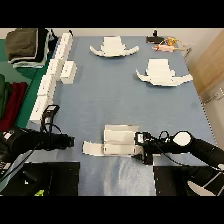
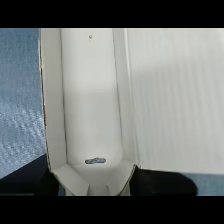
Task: Fold the box.
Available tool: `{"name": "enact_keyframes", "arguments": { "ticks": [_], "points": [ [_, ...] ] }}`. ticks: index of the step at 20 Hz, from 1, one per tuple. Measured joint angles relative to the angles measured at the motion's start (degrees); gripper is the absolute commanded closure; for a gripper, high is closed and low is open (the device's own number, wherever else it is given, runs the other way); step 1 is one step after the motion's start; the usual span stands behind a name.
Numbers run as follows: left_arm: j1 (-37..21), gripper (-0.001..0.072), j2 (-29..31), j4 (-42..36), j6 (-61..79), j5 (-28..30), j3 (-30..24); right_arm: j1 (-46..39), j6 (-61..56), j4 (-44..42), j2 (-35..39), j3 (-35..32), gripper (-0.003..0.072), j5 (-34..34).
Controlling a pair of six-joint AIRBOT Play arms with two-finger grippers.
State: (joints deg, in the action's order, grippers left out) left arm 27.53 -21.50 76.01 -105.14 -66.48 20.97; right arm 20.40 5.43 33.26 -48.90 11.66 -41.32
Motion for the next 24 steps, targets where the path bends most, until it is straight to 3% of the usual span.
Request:
{"name": "enact_keyframes", "arguments": {
  "ticks": [5, 9, 18, 19, 20, 21, 24],
  "points": [
    [-1.4, 0.0694, -7.7, -13.9, 6.9, 8.5, -5.7, 0.0, 0.0, 0.0, 0.0, 0.0, 0.0250, 0.0],
    [-1.7, 0.0695, -14.0, -21.8, 13.2, 11.2, -7.0, 0.0, 0.0, 0.0, 0.0, 0.0, 0.0250, 0.0],
    [-1.7, 0.0690, -15.4, -34.8, 23.2, 12.2, -7.2, 0.0, 0.0, 0.0, 0.0, 0.0, 0.0250, 0.0],
    [-1.7, 0.0657, -15.3, -36.2, 24.4, 12.5, -6.9, 0.0, 0.0, 0.0, 0.0, 0.0, 0.0250, 0.0],
    [-1.7, 0.0392, -15.3, -37.2, 25.4, 12.6, -6.7, 0.0, 0.0, 0.0, 0.0, 0.0, 0.0250, 0.0],
    [-1.7, 0.0306, -15.3, -37.8, 26.3, 12.7, -6.6, 0.0, 0.0, 0.0, 0.0, 0.0, 0.0250, 0.0],
    [-1.7, 0.0305, -15.3, -39.2, 28.0, 12.9, -6.3, 0.0, 0.0, 0.0, 0.0, 0.0, 0.0250, 0.0]
  ]
}}
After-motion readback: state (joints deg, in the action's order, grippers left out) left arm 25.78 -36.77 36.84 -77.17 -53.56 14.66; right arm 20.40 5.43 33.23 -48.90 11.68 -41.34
